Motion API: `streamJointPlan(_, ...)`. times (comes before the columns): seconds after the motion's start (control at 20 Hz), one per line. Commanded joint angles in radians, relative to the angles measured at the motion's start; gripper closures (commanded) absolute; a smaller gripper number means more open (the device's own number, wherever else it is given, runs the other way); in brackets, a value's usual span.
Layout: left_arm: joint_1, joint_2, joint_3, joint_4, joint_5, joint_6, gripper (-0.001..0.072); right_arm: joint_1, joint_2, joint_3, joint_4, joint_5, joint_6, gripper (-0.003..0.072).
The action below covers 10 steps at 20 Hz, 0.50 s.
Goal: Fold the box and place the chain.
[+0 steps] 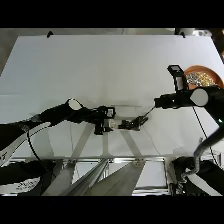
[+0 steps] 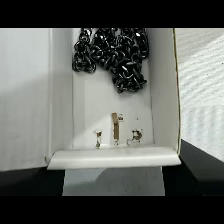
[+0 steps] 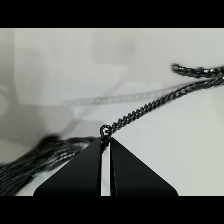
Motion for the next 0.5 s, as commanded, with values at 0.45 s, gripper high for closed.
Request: streamJointPlan(0.45,0.000,0.000,0.000,0.000,-0.008,0.000,0.0372,0.355,0.259,0.001,0.357,-0.085,-0.018,0.0672)
